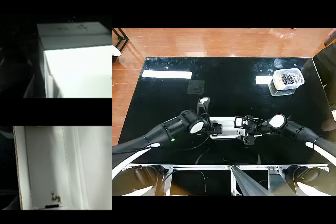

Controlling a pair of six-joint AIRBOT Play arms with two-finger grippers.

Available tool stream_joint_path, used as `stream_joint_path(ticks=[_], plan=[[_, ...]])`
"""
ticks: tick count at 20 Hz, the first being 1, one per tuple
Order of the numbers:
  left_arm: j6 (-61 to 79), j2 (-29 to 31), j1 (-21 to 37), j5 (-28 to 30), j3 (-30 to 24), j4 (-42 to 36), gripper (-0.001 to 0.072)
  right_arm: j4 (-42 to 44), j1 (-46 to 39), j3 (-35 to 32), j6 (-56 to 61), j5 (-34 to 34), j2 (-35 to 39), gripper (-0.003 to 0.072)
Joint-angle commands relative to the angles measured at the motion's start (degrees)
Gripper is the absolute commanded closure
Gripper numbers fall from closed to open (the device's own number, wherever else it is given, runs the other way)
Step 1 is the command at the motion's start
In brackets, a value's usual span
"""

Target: Fold the box and place the chain.

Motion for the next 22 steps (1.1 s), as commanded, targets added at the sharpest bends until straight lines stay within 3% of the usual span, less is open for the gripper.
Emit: stream_joint_path(ticks=[1,7,12,22], plan=[[-0.96,-2.97,-1.09,-5.20,4.33,2.19,0.0264,0.00,0.07,-0.02,0.00,0.04,0.00,0.0217],[-2.51,-4.50,-1.14,-5.40,5.62,1.81,0.0335,0.00,0.07,-0.04,0.00,0.04,0.00,0.0216],[-3.28,-8.46,-1.14,-8.50,8.79,1.92,0.0355,0.00,0.07,-0.02,0.00,0.04,0.00,0.0217],[-3.48,-9.46,-1.05,-8.46,8.92,1.77,0.0357,0.00,0.07,-0.02,0.00,0.04,0.00,0.0216]])
